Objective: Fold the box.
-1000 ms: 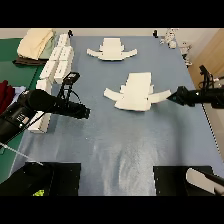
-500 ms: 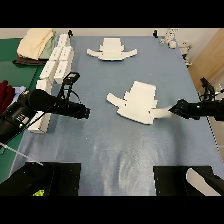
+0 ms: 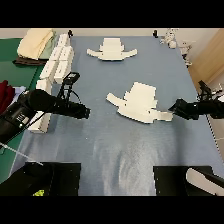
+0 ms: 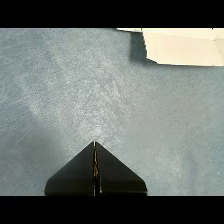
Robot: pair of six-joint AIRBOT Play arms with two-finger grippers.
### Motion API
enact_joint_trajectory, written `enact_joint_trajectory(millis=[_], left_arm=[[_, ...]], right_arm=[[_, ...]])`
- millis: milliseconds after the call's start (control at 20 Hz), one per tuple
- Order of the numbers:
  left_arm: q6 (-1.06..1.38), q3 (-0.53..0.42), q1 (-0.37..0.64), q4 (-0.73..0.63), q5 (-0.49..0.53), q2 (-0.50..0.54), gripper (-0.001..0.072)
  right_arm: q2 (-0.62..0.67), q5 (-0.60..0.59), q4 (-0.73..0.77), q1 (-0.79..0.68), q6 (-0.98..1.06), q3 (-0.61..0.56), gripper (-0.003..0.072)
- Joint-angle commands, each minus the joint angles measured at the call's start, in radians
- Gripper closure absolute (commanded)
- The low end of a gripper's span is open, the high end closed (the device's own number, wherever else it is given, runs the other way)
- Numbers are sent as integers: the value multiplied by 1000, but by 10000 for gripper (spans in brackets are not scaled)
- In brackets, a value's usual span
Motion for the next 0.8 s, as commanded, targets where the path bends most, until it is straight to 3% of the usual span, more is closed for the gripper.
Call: enact_joint_trajectory(millis=[0, 300, 600, 750], left_arm=[[0, 0, 0, 0, 0, 0, 696], [0, 0, 0, 0, 5, 0, 696], [0, 0, 0, -4, 11, 0, 696], [0, 0, 0, -6, 11, 0, 696]], right_arm=[[-17, -13, -102, -13, 137, 15, 272], [-97, 18, -58, -13, 74, 13, 274], [-175, 49, 286, -12, -242, 13, 314], [-175, 86, 370, -12, -331, 14, 343]])
